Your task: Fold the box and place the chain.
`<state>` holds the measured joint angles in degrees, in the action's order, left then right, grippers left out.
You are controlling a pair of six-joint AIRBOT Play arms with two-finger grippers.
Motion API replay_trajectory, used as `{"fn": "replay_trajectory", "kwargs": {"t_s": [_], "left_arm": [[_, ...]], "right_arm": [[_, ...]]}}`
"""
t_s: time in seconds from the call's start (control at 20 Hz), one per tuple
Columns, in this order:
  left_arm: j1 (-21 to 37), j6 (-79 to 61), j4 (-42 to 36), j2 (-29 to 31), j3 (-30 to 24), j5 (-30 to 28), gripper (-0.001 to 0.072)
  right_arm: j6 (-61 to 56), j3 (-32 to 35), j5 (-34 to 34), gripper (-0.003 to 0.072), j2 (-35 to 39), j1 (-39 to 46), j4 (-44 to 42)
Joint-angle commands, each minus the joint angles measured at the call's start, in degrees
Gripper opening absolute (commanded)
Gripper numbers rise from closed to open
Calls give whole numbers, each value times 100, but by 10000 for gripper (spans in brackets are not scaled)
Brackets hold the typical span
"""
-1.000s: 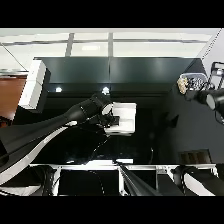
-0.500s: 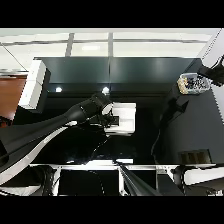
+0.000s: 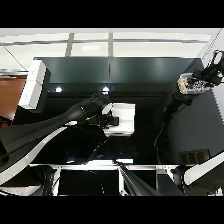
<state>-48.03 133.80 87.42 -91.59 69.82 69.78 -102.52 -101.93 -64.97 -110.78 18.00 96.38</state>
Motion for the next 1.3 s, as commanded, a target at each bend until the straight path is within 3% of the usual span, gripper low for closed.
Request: {"fn": "replay_trajectory", "kwargs": {"t_s": [0.0, 0.1, 0.15, 0.6, 0.65, 0.7, 0.9, 1.25], "left_arm": [[4, -4, -2, 0, 4, 59, 30], [4, -7, -2, 0, 4, 103, 30], [4, -7, -2, 0, 4, 103, 30], [4, -4, 0, 0, 4, 98, 30], [4, -4, -2, 0, 4, 96, 30], [4, -4, -2, 0, 4, 98, 30], [4, -4, 0, 0, 4, 94, 30], [4, -4, -2, 0, 4, 92, 30]], "right_arm": [[221, -44, -72, 596, -142, 9, 173], [236, -44, -59, 529, -149, 9, 214], [249, -44, -74, 430, -153, 7, 212], [509, -44, -813, 404, -151, 7, 223], [520, -44, -868, 143, -142, 2, 229], [531, -46, -920, 16, -116, 4, 227], [535, -50, -822, 16, 264, 13, 275], [1038, -48, -538, 15, 1558, 2, -107]]}}
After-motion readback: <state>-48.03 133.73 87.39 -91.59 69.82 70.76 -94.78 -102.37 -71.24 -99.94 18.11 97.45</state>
